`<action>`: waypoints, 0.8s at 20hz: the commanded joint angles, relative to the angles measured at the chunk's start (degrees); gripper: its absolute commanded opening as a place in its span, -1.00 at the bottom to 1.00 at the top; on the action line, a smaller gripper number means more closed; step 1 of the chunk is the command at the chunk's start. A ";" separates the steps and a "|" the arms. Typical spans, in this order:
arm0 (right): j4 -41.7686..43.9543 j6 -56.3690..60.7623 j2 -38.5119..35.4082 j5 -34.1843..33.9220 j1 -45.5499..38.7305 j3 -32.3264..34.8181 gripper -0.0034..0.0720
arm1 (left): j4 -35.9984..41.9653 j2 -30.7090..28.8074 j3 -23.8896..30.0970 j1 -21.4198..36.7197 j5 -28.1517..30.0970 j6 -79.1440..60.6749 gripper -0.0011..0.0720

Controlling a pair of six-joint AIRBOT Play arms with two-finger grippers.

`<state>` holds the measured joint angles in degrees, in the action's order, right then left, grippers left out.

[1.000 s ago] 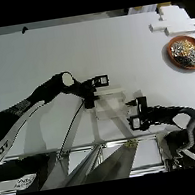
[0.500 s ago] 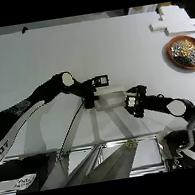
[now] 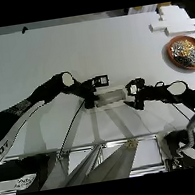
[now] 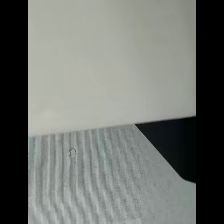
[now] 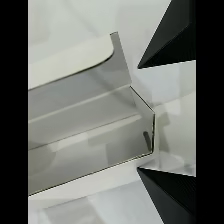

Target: Fold the box and place the chain.

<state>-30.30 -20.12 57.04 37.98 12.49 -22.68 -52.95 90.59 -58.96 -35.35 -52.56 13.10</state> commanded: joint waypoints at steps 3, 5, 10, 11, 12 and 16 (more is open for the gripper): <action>2.58 -2.93 7.32 9.66 -4.04 -2.12 0.93 | -0.02 0.00 0.02 -0.04 0.02 -0.04 -0.94; 3.78 -3.48 9.18 9.68 -4.04 -2.12 0.93 | 0.00 0.00 0.02 -0.04 0.00 -0.04 -0.94; 6.36 -8.74 11.54 10.45 -4.04 -2.14 0.86 | -0.02 0.00 0.02 -0.04 0.02 -0.04 -0.94; 6.93 -9.79 11.54 10.45 -4.02 -2.14 0.86 | -0.02 0.00 0.02 -0.04 0.02 -0.04 -0.94; 7.17 -10.47 11.56 10.45 -3.96 -2.12 0.85 | -0.02 0.00 0.02 -0.04 0.02 -0.04 -0.94; 8.07 -10.80 14.14 10.73 -3.72 -2.14 0.83 | -0.02 0.00 0.02 -0.04 0.02 -0.04 -0.94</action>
